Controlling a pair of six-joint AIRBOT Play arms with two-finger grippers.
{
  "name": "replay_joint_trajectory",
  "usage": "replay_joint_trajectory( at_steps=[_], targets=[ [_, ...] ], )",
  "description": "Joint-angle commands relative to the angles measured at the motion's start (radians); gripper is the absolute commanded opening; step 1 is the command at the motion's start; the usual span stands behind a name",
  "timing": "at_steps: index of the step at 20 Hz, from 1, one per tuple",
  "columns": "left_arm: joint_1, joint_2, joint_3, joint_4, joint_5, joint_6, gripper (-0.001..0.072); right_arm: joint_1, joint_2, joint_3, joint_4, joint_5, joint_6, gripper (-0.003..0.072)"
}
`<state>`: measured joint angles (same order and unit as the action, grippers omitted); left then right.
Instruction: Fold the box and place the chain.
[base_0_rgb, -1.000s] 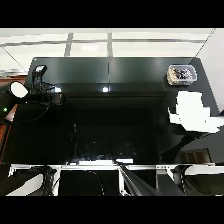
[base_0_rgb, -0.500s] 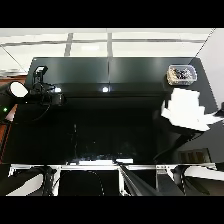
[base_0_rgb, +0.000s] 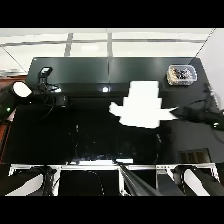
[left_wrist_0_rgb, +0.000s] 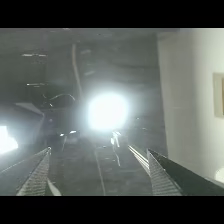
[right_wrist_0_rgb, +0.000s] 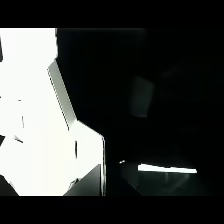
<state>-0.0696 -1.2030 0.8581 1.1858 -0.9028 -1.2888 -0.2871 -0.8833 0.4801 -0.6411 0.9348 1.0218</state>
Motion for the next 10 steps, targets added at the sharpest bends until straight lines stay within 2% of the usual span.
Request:
replay_joint_trajectory(
  at_steps=[1, 4, 6, 7, 10],
  targets=[
    [-0.063, -0.046, 0.002, -0.123, 0.0, 0.056, 0.0707, 0.308, 0.072, -0.131, 0.153, -0.276, 0.001, 0.0012],
    [-0.059, -0.114, 0.007, -0.478, -0.057, 0.268, 0.0707, 0.491, 0.068, -0.131, 0.116, -0.399, 0.001, 0.0013],
    [-0.046, -0.176, 0.022, -0.679, -0.12, 0.375, 0.0706, 0.535, 0.068, -0.131, 0.105, -0.407, 0.0, 0.0013],
    [-0.047, -0.212, 0.04, -0.709, -0.139, 0.397, 0.0706, 0.543, 0.068, -0.131, 0.105, -0.402, 0.0, 0.0013],
    [-0.098, -0.335, 0.14, -0.65, -0.127, 0.426, 0.0706, 0.551, 0.068, -0.131, 0.105, -0.404, -0.006, 0.0013]
  ],
)
